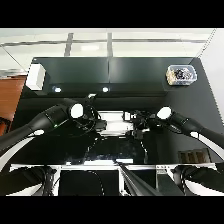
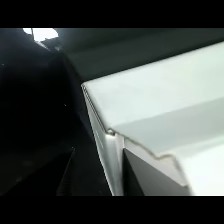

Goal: Fold the box and place the chain.

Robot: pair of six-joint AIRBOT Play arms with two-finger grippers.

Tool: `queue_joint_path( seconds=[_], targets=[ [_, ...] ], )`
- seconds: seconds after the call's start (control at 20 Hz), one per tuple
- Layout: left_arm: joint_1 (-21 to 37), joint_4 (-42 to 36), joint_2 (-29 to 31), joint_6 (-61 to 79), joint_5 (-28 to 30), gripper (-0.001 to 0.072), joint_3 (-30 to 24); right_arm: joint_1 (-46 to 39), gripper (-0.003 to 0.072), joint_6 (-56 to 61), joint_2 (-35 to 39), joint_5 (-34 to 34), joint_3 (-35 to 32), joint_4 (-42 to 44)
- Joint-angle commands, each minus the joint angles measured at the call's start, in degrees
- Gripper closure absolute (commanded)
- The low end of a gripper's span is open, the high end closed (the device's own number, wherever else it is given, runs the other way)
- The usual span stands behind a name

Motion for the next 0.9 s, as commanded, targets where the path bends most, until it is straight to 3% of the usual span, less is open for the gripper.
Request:
queue_joint_path(
  seconds=[0.0,0.2,0.55,0.85],
  targets=[
    [-3.45,7.65,-1.18,-8.79,-0.74,0.0355,2.97,0.04,0.0558,0.00,-0.02,-0.02,0.02,0.00],
    [-6.75,12.96,-5.16,-17.18,-5.42,0.0356,6.71,0.04,0.0558,0.00,-0.02,-0.02,0.02,0.00],
    [-7.67,12.00,-6.12,-26.03,-6.97,0.0357,6.73,0.04,0.0558,0.00,-0.02,-0.02,0.02,0.00],
    [-8.09,11.32,-8.41,-25.40,-7.30,0.0357,9.44,0.04,0.0558,0.00,-0.02,-0.02,0.02,0.00]
  ],
)
